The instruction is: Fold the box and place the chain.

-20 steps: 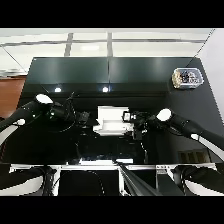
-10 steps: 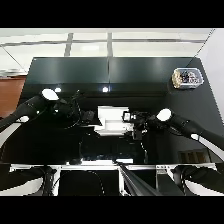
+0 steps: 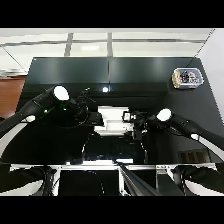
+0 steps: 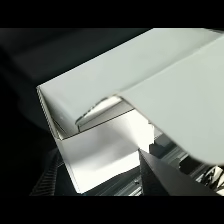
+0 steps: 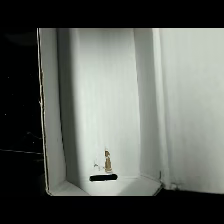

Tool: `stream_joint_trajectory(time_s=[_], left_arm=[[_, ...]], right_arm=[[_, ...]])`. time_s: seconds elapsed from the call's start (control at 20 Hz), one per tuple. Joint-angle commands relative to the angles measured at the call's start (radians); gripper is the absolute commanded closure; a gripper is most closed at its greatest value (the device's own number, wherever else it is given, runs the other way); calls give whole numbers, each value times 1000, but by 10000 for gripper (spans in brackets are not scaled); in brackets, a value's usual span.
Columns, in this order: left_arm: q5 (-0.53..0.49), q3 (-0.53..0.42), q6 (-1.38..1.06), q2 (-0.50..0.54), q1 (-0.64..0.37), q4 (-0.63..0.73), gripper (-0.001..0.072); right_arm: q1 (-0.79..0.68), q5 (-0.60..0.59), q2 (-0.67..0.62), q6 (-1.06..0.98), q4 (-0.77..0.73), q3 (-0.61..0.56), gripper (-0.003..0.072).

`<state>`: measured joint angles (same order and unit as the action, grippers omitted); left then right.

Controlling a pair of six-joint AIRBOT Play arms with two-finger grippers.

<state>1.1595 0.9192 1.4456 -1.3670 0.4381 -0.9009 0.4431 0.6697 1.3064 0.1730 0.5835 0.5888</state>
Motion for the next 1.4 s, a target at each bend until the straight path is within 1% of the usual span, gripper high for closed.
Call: stream_joint_trajectory(time_s=[0.0, 0.25, 0.35, 0.4, 0.6, 0.75, 0.9, 1.0, 1.05, 1.15, 1.25, 1.35], left_arm=[[-43, 10, 60, 1, 43, -53, 162], [-60, 10, 108, 1, 79, -53, 167], [-60, 10, 111, 1, 92, -54, 213], [-60, 10, 116, 1, 98, -55, 219], [-84, 10, 196, 1, 119, -116, 218], [-109, 10, 209, 1, 120, -121, 219], [-111, 10, 229, 1, 120, -135, 218], [-113, 10, 293, 1, 124, -191, 219], [-116, 11, 337, 1, 134, -246, 219], [-124, 14, 413, 1, 169, -351, 218], [-143, 26, 468, 0, 211, -423, 219], [-141, 47, 524, -11, 254, -496, 219]], right_arm=[[0, 0, -1, 0, 0, 1, 443], [0, 0, 0, 0, 0, 1, 442], [0, 0, -1, 0, 0, 1, 442], [0, 0, -1, 0, 0, 1, 442], [0, 0, 0, 0, 0, 1, 442], [0, 0, -1, 0, 0, 1, 442], [0, 0, -1, 0, 0, 1, 442], [0, 0, 0, 0, 0, 1, 442], [0, 0, 0, 0, 0, 1, 442], [0, 0, -1, 0, 0, 1, 442], [0, 0, 0, 0, 0, 1, 442], [0, 0, 0, 0, 0, 1, 442]])
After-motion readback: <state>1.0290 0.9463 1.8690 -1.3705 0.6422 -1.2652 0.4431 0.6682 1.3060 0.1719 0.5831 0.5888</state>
